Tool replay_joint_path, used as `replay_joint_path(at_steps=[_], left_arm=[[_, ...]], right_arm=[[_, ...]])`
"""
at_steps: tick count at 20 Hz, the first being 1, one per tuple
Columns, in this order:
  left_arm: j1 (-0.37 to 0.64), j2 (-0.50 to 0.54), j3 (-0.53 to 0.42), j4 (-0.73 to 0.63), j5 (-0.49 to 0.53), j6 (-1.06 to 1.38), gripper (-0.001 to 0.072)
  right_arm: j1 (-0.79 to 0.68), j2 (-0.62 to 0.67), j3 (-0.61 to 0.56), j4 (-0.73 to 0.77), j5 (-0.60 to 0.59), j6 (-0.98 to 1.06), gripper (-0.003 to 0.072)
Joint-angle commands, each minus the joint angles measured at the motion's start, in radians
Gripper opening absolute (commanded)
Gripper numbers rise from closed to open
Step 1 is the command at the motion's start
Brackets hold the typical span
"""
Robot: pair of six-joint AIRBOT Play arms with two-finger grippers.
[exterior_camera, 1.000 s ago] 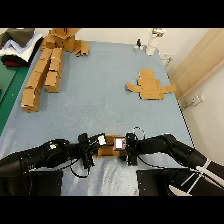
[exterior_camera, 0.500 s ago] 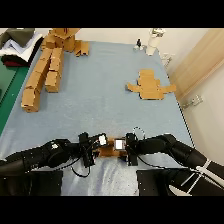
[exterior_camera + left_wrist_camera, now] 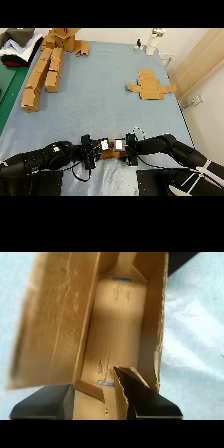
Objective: Fold the box.
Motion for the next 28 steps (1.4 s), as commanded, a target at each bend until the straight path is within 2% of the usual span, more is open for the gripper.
replay_joint_path(at_steps=[1,5,9,12,16,22,28], left_arm=[[-0.003,0.000,0.000,0.000,-0.060,0.001,0.0372],[0.069,0.010,0.001,0.000,-0.107,-0.038,0.0374],[0.156,0.085,0.008,0.000,-0.175,-0.049,0.0375],[0.159,0.145,0.008,0.003,-0.257,-0.032,0.0374],[0.159,0.164,0.008,-0.001,-0.399,0.018,0.0374],[0.159,0.154,0.006,-0.084,-0.385,0.145,0.0373],[0.159,0.077,0.007,-0.145,-0.306,0.285,0.0372]], right_arm=[[0.001,-0.001,-0.001,0.000,0.005,0.001,0.0482],[0.001,-0.001,-0.001,0.001,0.005,0.001,0.0483],[0.001,-0.001,-0.001,0.000,0.005,0.001,0.0482],[0.001,-0.001,-0.001,0.000,0.005,0.001,0.0483],[0.001,-0.001,-0.001,0.000,0.005,0.001,0.0482],[0.001,0.000,-0.001,0.000,0.003,0.001,0.0483],[0.001,0.000,-0.001,0.000,0.003,0.001,0.0483]])
